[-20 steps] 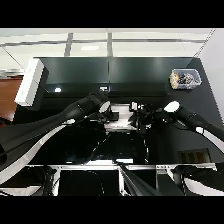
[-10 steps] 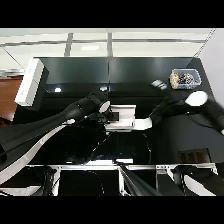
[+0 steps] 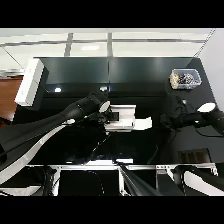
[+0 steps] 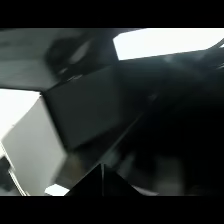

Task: Fold the box and place the chain.

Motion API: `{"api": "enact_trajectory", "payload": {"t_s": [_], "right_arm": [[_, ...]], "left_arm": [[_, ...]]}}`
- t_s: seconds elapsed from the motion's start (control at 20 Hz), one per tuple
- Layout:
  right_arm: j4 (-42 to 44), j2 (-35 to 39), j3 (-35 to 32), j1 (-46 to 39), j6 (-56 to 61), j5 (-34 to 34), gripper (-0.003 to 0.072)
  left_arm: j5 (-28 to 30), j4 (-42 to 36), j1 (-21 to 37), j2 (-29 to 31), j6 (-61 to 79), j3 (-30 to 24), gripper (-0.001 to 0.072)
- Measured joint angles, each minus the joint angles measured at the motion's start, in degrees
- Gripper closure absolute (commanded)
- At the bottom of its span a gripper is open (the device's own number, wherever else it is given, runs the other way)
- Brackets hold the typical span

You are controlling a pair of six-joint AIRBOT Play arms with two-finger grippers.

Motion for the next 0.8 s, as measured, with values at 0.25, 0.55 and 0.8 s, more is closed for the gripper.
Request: {"api": "enact_trajectory", "payload": {"t_s": [0.25,0.55,0.8], "right_arm": [[11.8,-5.8,0.5,6.3,-6.6,-1.7,0.0675],[12.5,-7.1,8.4,8.2,-9.6,6.0,0.0081],[12.1,-7.3,12.6,9.8,-10.1,10.4,0.0198]], "left_arm": [[-0.1,0.0,0.0,0.0,0.0,0.0,0.0682],[-0.1,0.0,0.0,0.0,0.0,0.0,0.0682],[-0.1,0.0,0.0,0.0,0.0,0.0,0.0682]]}}
